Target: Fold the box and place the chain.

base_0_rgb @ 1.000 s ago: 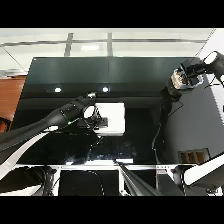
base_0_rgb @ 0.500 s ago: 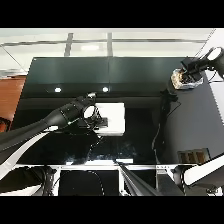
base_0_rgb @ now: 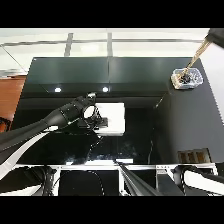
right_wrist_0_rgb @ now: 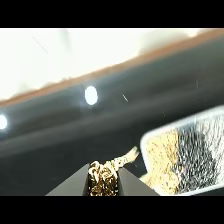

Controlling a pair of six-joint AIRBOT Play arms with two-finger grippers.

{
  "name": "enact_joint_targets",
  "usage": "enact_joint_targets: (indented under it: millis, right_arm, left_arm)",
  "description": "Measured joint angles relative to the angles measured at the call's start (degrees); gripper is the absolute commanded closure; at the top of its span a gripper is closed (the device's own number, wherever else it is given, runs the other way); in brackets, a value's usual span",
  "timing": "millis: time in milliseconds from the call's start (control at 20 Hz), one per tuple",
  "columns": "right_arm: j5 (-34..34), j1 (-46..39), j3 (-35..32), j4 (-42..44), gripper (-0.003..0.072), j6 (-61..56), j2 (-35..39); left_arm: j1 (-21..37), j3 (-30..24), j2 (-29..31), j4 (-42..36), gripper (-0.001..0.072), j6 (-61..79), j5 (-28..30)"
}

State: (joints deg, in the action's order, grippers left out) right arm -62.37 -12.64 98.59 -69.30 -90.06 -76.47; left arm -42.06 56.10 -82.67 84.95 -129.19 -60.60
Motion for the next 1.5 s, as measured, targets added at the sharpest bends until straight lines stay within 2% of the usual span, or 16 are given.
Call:
enact_joint_targets:
  millis: [200,350,700,850,1200,1500]
  right_arm:
    - [-1.40,0.35,0.07,3.98,0.0682,3.78,10.19]
    - [-2.60,0.46,0.07,10.54,0.0681,5.86,14.97]
    - [-5.68,0.52,0.37,31.61,0.0681,10.25,18.32]
    - [-9.64,1.53,0.42,37.03,0.0681,11.52,18.53]
    - [-14.69,10.12,0.42,40.94,0.0680,12.48,18.67]
    - [-15.76,12.39,0.42,41.92,0.0681,12.44,18.67]
  left_arm:
    - [0.00,0.00,0.00,0.00,0.0680,0.00,-0.02]
    - [0.00,0.00,0.00,0.00,0.0679,0.00,-0.02]
    - [0.00,0.00,0.00,0.00,0.0680,0.00,-0.02]
    - [0.00,0.00,0.00,0.00,0.0680,0.00,-0.04]
    - [0.02,0.00,0.00,0.00,0.0680,0.02,-0.04]
    - [0.00,0.00,0.00,0.00,0.0680,0.02,-0.07]
